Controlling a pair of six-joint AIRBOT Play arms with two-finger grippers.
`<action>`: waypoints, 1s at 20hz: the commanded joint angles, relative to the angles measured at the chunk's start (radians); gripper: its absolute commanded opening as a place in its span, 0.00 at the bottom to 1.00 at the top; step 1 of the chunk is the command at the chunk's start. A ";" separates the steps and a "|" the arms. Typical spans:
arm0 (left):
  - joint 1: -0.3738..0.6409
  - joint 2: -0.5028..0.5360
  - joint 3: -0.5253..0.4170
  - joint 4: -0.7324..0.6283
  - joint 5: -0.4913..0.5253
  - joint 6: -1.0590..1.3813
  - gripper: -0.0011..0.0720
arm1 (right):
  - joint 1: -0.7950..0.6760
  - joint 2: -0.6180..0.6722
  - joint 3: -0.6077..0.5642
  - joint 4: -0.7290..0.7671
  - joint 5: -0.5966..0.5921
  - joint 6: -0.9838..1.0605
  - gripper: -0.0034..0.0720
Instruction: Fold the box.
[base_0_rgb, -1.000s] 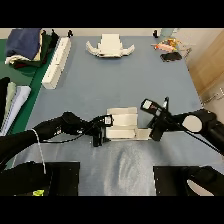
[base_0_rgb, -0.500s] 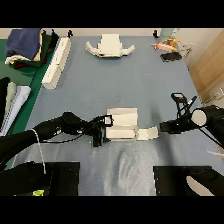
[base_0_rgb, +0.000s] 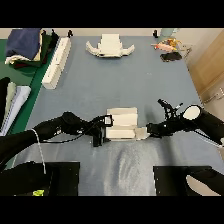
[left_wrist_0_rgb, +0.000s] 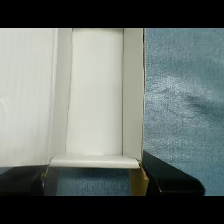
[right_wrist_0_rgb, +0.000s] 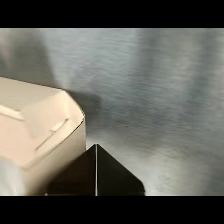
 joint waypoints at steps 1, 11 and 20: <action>0.000 0.000 0.001 0.000 0.000 0.000 0.72 | -0.001 0.042 0.005 0.091 0.016 -0.062 0.06; 0.000 0.000 0.001 0.000 0.000 0.000 0.72 | 0.006 0.072 0.021 0.137 -0.006 -0.083 0.66; 0.000 0.000 0.001 0.000 0.000 0.000 0.72 | 0.280 -0.031 0.119 -0.157 -0.131 0.214 0.53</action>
